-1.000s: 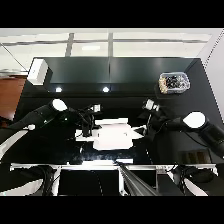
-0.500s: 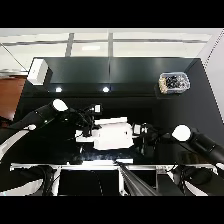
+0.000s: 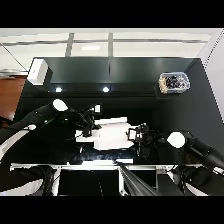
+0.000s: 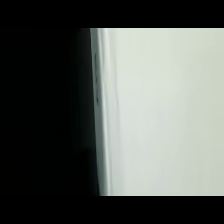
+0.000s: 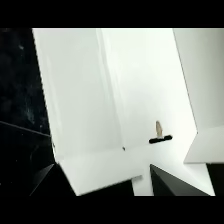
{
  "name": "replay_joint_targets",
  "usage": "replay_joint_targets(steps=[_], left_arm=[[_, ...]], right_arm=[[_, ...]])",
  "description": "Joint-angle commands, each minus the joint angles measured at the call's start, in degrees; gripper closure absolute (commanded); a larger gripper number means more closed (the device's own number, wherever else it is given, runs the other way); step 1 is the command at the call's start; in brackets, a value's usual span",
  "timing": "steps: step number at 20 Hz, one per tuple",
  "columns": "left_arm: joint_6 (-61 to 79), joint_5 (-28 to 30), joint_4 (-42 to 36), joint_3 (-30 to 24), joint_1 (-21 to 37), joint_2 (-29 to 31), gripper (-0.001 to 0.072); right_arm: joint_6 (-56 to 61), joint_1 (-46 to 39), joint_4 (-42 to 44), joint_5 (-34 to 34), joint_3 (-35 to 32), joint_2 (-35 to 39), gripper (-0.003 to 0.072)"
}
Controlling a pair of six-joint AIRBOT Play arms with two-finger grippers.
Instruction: Fold the box and place the chain.
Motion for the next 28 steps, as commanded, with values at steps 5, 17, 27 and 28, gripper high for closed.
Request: replay_joint_targets(steps=[5,17,27,28], left_arm=[[-0.39,-0.37,0.26,0.98,-0.87,0.0,0.0682],[0.09,0.61,5.25,1.07,-1.92,3.13,0.0682],[1.16,1.68,6.54,1.07,-4.02,3.08,0.0682],[1.16,1.68,6.54,1.07,-4.02,3.08,0.0682]], right_arm=[[1.33,2.93,2.29,-8.55,0.52,0.02,-0.0015],[0.83,0.68,-0.44,-12.28,3.02,0.04,-0.0016],[0.63,0.68,2.93,-11.8,3.02,-0.39,-0.0015],[0.61,0.68,3.91,-11.78,3.02,-0.74,-0.0016]])
